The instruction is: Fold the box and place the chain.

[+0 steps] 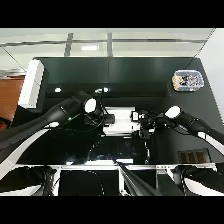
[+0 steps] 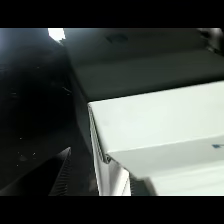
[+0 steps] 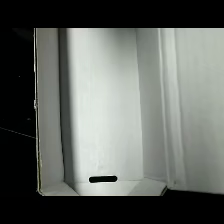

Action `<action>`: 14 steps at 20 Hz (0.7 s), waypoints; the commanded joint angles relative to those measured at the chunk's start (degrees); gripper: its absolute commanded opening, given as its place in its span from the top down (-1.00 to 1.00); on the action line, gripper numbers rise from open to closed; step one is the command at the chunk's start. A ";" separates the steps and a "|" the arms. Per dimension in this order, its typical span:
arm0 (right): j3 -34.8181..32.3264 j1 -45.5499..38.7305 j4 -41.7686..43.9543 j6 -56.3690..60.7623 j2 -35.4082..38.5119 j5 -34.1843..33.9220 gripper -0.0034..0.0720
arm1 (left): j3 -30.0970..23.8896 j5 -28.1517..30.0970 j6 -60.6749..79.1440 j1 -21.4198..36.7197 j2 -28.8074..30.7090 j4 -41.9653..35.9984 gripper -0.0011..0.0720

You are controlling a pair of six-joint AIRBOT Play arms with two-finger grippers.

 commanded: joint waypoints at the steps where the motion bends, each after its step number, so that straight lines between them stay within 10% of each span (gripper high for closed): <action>1: 0.00 0.02 0.00 0.02 -0.02 0.02 0.30 | 2.43 -1.92 -5.64 -2.16 -2.01 4.39 -0.14; 14: 0.00 0.02 0.00 0.00 -0.02 0.02 0.30 | 3.96 -2.84 -14.69 -4.98 -4.09 8.63 -0.14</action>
